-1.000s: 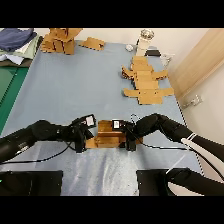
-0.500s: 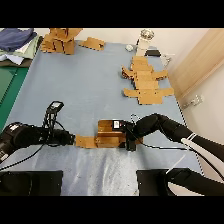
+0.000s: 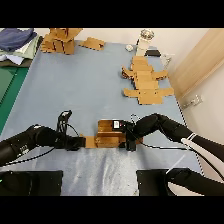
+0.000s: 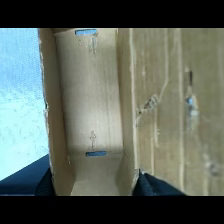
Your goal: Fold the box.
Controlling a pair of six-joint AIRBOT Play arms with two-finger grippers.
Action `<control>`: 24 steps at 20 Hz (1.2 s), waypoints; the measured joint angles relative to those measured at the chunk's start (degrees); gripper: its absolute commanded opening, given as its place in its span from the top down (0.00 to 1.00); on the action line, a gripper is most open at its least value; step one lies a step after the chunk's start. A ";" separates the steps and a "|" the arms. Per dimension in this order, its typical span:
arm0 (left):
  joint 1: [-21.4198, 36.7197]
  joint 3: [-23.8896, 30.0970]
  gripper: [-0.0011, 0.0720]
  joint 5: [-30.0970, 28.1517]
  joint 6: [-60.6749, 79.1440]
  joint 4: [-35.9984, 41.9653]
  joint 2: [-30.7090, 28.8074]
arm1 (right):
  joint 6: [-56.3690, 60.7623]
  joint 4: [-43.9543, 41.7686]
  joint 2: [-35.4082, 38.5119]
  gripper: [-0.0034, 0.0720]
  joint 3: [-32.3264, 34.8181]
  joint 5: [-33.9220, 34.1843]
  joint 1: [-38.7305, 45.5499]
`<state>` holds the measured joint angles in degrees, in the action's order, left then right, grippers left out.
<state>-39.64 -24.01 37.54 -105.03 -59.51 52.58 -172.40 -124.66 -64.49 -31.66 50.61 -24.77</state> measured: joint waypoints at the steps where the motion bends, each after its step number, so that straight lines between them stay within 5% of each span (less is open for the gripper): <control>1: -0.79 0.00 0.97 -1.25 0.50 1.40 0.66 | 0.00 0.00 0.00 0.33 0.00 0.02 0.00; 14: -2.78 -4.33 0.97 -5.70 11.47 14.60 2.34 | 0.02 0.00 0.00 0.33 0.02 0.00 0.00; 15: -2.78 -4.52 0.81 -5.73 11.78 14.82 2.34 | 0.02 0.02 0.00 0.33 0.00 0.02 0.00; 16: -2.78 -4.63 0.50 -5.84 12.04 15.06 2.34 | 0.02 0.00 0.00 0.33 0.00 0.00 0.00; 24: -1.57 -4.92 0.52 -5.11 12.55 15.69 2.34 | 0.02 0.02 0.00 0.33 0.00 0.02 0.00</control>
